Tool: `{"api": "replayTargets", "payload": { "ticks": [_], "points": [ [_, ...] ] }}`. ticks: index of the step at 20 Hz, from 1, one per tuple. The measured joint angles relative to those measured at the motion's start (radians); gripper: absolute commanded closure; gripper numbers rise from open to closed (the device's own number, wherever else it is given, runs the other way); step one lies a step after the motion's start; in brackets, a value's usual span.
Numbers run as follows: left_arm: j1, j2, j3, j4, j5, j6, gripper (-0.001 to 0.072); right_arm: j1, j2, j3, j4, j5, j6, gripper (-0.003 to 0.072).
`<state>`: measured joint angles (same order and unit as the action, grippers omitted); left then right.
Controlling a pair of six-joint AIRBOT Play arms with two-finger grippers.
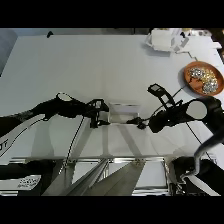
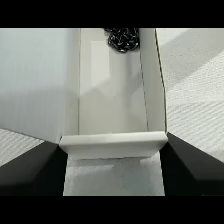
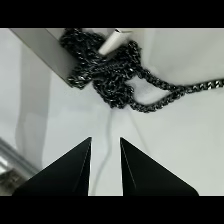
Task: Fold the box and place the chain.
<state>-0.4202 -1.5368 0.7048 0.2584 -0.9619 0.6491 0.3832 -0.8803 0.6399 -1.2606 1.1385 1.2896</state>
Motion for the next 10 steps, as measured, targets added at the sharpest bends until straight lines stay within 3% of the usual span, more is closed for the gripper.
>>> {"api": "replayTargets", "payload": {
  "ticks": [4, 10],
  "points": [
    [0.0, 0.0, 0.0, 0.0, 0.0, 0.0, 0.0691, 0.006, -0.016, -0.1, 0.038, -0.143, 0.016, 0.0403],
    [0.0, 0.0, 0.0, 0.0, 0.0, 0.0, 0.0691, 0.074, -0.09, -0.142, 0.073, -0.293, 0.039, 0.0444]
  ]
}}
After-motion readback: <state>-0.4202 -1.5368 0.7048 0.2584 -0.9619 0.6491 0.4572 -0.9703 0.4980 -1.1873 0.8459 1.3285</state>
